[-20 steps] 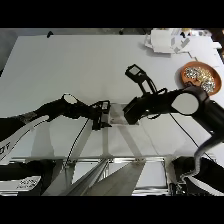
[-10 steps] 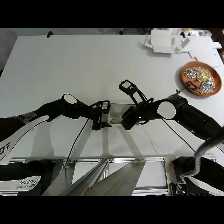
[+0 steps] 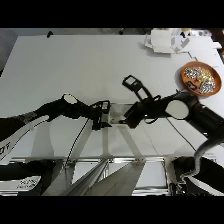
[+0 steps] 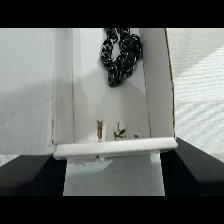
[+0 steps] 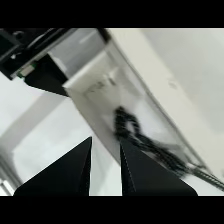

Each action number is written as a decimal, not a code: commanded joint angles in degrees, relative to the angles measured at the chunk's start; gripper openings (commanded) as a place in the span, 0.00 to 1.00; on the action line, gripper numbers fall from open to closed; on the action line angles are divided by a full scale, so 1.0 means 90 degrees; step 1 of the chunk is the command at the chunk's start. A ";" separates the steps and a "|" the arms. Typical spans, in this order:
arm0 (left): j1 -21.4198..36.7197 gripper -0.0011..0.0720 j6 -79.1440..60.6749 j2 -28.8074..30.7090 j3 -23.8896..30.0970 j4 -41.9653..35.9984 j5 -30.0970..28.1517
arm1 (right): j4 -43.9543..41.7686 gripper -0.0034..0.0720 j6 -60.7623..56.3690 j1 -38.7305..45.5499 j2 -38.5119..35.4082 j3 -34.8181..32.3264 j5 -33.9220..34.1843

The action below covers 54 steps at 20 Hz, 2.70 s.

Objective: Fold the box and place the chain.

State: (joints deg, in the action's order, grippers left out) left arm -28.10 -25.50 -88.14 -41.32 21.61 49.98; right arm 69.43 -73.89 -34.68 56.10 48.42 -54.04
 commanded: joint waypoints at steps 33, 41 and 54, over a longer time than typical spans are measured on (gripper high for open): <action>0.0005 0.20 0.0000 0.0002 0.0000 0.0002 -0.0002 | 0.2144 0.43 -0.0979 0.4061 0.2606 0.0100 0.0296; 0.0005 0.20 -0.0002 0.0002 0.0000 0.0002 0.0000 | 0.2142 0.15 -0.0957 0.4058 0.2606 0.0100 0.0432; 0.0005 0.20 -0.0002 0.0002 0.0000 0.0002 -0.0002 | 0.0707 0.07 -0.0367 0.4058 -0.0884 0.0102 -0.0760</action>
State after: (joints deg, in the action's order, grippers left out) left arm -28.10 -25.50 -88.16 -41.32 21.61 49.98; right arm 83.88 -80.44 1.85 56.36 49.28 -57.69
